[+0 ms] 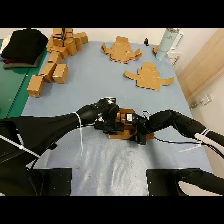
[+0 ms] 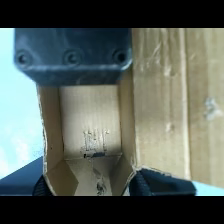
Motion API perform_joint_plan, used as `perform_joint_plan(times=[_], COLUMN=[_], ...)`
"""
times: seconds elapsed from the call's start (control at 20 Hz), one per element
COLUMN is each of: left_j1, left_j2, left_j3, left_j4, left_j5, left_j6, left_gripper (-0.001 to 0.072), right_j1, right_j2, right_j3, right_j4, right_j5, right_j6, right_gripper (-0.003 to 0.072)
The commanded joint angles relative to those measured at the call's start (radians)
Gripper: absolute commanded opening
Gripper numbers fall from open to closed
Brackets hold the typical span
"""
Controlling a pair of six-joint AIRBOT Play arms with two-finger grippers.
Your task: Fold the box.
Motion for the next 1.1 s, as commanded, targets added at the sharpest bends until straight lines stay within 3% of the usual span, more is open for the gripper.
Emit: perform_joint_plan(times=[0.0, 0.4, 0.45, 0.5, 0.55, 0.65, 0.7, 1.05], left_j1=[-0.002, -0.001, -0.001, -0.001, 0.0, 0.0, 0.0, 0.0], left_j2=[-0.002, -0.003, -0.002, -0.002, -0.003, -0.003, -0.002, -0.002], left_j3=[0.002, 0.002, 0.002, 0.002, 0.002, 0.006, 0.006, 0.006], left_j4=[-0.006, -0.024, -0.027, -0.039, -0.051, -0.054, -0.054, -0.054], left_j5=[0.002, 0.011, 0.005, -0.002, 0.0, -0.003, 0.004, 0.025], left_j6=[0.002, 0.003, 0.004, 0.012, 0.002, 0.003, 0.003, 0.01], left_gripper=[0.0016, 0.0017, 0.0077, 0.0518, 0.0685, 0.05, 0.0469, 0.047], right_j1=[0.0, 0.0, 0.0, 0.0, 0.0, 0.0, 0.0, 0.0], right_j2=[0.0, 0.0, 0.0, 0.0, 0.0, 0.0, 0.0, 0.0], right_j3=[0.0, 0.0, 0.0, 0.0, 0.0, 0.0, 0.0, 0.0], right_j4=[0.0, 0.0, 0.0, 0.0, 0.0, 0.0, 0.0, 0.0], right_j5=[0.001, 0.001, 0.001, 0.001, 0.001, 0.001, 0.001, 0.001], right_j6=[0.0, 0.0, 0.0, 0.0, 0.0, 0.0, 0.0, 0.0], right_gripper=[0.0528, 0.0528, 0.0528, 0.0528, 0.0528, 0.0528, 0.0528, 0.0528])
